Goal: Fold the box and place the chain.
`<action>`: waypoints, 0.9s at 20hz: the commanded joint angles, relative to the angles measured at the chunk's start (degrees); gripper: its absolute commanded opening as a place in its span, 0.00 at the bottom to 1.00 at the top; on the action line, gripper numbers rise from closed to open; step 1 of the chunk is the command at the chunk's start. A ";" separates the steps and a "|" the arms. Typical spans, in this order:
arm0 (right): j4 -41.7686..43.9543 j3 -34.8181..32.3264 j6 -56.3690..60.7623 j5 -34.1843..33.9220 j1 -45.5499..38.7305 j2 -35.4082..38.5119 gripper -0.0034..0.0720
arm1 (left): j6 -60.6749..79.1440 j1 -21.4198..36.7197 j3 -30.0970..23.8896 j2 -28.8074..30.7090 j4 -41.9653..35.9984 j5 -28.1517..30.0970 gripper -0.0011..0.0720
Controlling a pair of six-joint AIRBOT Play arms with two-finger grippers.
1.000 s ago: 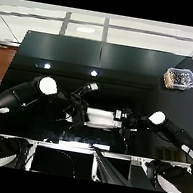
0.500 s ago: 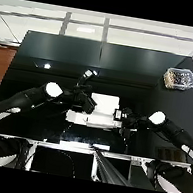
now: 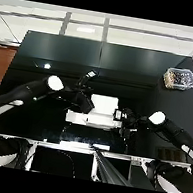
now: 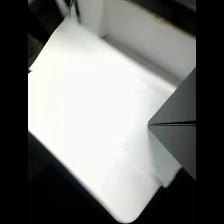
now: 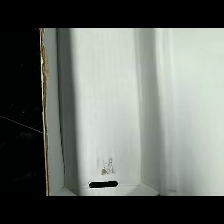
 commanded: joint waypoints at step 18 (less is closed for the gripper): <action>0.02 -0.02 0.04 -0.09 0.04 0.00 0.62 | 29.68 -5.01 -11.30 7.52 12.46 3.85 0.95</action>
